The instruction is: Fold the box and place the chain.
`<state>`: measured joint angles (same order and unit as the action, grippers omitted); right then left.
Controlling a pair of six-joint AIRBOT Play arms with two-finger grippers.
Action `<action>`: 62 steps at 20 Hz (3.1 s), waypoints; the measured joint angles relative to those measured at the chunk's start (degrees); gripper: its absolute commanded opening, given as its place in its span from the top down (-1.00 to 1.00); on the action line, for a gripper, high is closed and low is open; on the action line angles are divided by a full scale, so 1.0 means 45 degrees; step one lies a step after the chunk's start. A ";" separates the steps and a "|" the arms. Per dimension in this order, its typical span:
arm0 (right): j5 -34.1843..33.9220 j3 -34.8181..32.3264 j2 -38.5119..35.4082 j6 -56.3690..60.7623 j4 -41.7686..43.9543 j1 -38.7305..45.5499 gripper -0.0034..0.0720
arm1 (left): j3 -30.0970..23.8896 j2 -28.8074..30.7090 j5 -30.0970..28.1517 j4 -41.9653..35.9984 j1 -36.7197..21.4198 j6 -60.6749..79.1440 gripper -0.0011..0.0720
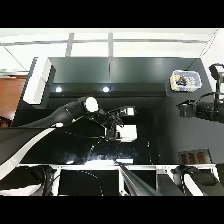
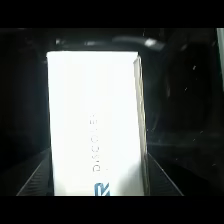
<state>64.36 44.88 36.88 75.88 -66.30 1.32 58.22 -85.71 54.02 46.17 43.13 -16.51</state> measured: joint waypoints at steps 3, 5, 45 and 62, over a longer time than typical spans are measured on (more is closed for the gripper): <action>-0.0039 0.0000 0.0000 0.0000 0.0000 0.0000 0.88 | -0.0015 -0.0097 -0.0665 0.0665 0.0379 -0.0262 -0.99; -0.0049 0.0000 0.0000 0.0000 0.0000 0.0000 0.88 | -0.0024 -0.0233 -0.1146 0.0913 0.0593 -0.0350 -0.98; -0.0437 -0.0005 0.0797 0.0389 0.0233 0.0000 0.88 | -0.1365 0.2613 0.0772 0.7844 -1.6140 -0.9063 0.19; -0.0554 0.0505 0.0821 0.0092 -0.0083 0.0000 0.88 | 0.1758 0.3201 0.1355 0.6033 -1.5271 -0.8374 0.69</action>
<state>61.87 47.16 40.58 76.29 -66.67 1.32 66.13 -71.31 60.12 73.32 -25.58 -54.19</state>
